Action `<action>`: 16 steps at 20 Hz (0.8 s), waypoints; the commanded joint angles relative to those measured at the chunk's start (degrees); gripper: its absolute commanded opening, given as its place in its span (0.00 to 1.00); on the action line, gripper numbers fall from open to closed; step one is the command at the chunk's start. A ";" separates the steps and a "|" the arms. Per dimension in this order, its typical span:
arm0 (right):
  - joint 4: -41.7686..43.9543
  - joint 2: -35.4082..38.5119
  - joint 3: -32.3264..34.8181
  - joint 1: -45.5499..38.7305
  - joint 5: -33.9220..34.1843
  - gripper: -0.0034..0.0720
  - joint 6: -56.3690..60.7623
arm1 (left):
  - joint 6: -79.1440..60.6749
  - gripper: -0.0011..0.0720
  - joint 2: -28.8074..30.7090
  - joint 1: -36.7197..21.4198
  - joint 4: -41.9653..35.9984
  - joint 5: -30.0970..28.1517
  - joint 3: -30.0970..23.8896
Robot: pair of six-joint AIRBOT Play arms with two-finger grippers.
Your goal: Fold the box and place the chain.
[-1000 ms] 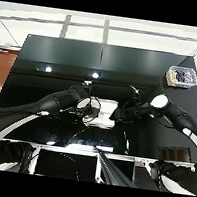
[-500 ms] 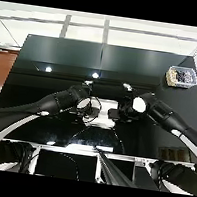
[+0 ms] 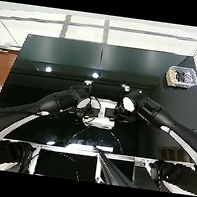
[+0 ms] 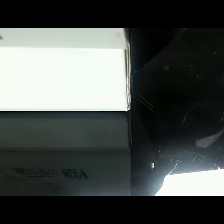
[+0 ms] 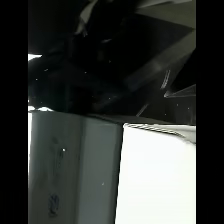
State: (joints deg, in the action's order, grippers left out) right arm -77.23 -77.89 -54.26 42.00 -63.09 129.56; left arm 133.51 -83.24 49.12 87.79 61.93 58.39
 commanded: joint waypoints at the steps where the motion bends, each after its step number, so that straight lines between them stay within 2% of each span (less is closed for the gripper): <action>1: 2.05 -1.38 -0.39 0.72 0.33 0.47 2.05 | 0.00 0.05 0.00 -0.04 0.00 -0.28 0.07; 4: 2.03 -2.64 -0.70 1.75 0.13 0.46 2.05 | 0.00 0.05 0.00 -0.04 0.00 -0.33 0.07; 5: 2.03 -2.95 -0.74 1.95 -0.11 0.43 2.08 | 0.00 0.05 0.00 -0.04 0.00 -0.33 0.07; 6: 1.97 -3.10 -0.76 2.05 -0.11 0.35 2.05 | 0.00 0.05 0.00 -0.04 0.00 -0.33 0.07; 8: 1.92 -3.13 -0.79 2.03 0.31 0.33 2.27 | 0.00 0.05 0.00 -0.04 0.00 -0.31 0.07; 9: 1.53 -3.13 -0.79 2.03 0.33 0.23 2.25 | 0.00 0.05 0.00 -0.04 0.00 -0.31 0.07; 11: 0.66 -3.39 -0.79 2.03 -0.04 0.21 2.27 | 0.00 0.05 0.00 -0.04 0.00 -0.31 0.07; 12: 0.57 -3.52 -0.79 2.03 -0.35 0.06 2.23 | 0.00 0.05 0.00 -0.04 0.00 -0.31 0.07; 16: 0.68 -3.52 -0.79 2.03 -0.33 0.06 2.03 | 0.00 0.05 0.00 -0.04 -0.02 -0.31 0.07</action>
State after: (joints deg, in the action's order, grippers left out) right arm -76.31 -81.28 -55.05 43.97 -63.24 131.83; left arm 133.49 -83.22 49.12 87.81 61.67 58.41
